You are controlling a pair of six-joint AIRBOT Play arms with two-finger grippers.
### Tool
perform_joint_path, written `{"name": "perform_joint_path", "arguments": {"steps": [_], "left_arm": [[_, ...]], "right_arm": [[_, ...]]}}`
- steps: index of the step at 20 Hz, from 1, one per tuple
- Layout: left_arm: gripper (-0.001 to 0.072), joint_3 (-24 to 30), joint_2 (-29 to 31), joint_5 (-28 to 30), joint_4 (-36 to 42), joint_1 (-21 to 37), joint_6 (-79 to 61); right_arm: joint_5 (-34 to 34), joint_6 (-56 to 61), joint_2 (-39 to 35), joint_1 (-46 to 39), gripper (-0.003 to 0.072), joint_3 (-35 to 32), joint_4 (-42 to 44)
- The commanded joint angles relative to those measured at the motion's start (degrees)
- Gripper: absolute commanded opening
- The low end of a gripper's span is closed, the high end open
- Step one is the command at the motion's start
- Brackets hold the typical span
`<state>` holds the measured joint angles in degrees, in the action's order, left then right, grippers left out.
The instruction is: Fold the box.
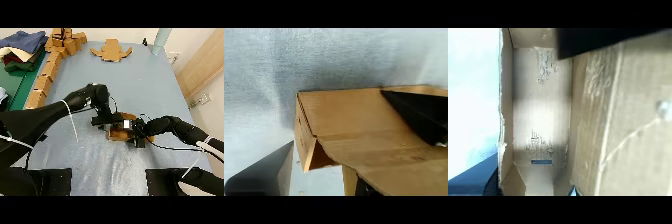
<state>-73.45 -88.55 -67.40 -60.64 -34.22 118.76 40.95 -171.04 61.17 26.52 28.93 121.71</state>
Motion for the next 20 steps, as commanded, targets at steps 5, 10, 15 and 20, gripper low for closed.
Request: {"name": "perform_joint_path", "arguments": {"steps": [5, 10, 15, 20], "left_arm": [[0.0383, -1.6, 0.0, -12.5, 5.7, 9.6, -8.9], [0.0012, -1.6, 0.0, -12.8, 4.8, 15.1, -24.2], [0.0011, -0.9, 0.0, -9.7, 4.5, 16.3, -55.3], [0.0008, 4.4, 0.9, -13.8, 4.5, 16.2, -67.3]], "right_arm": [[0.0, 0.0, 0.0, 0.0, 0.0532, 0.0, 0.0], [0.0, 0.0, 0.0, 0.0, 0.0532, 0.0, 0.0], [0.0, 0.0, 0.0, 0.0, 0.0532, 0.0, 0.0], [0.0, 0.0, 0.0, 0.0, 0.0532, 0.0, 0.0]]}}
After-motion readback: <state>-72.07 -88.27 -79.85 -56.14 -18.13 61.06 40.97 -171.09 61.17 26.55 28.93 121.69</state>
